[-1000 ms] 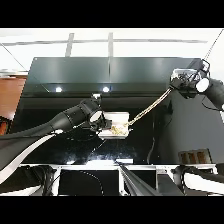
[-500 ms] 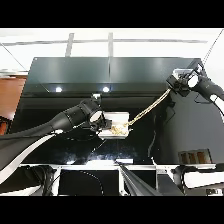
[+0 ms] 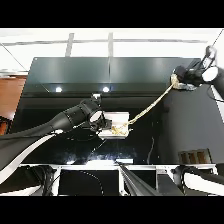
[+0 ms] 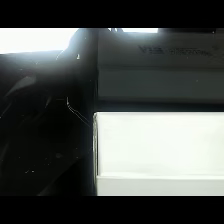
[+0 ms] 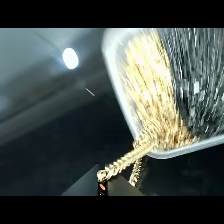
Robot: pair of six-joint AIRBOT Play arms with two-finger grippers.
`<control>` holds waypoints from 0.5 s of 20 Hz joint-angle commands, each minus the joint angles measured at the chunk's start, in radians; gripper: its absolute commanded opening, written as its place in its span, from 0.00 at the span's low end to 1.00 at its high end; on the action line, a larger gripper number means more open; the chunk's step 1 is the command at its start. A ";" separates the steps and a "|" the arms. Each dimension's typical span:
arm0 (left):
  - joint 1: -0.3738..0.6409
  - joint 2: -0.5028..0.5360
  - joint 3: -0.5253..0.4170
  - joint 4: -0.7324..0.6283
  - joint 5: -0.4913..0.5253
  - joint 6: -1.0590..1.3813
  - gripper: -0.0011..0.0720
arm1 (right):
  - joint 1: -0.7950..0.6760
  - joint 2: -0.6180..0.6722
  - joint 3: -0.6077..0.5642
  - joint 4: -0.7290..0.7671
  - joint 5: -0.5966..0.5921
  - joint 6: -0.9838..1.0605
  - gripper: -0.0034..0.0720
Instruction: Fold the box and place the chain.
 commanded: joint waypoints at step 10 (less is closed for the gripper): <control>0.001 0.000 0.001 0.000 0.000 0.000 0.06 | -0.002 0.554 0.193 0.306 0.382 -0.370 0.10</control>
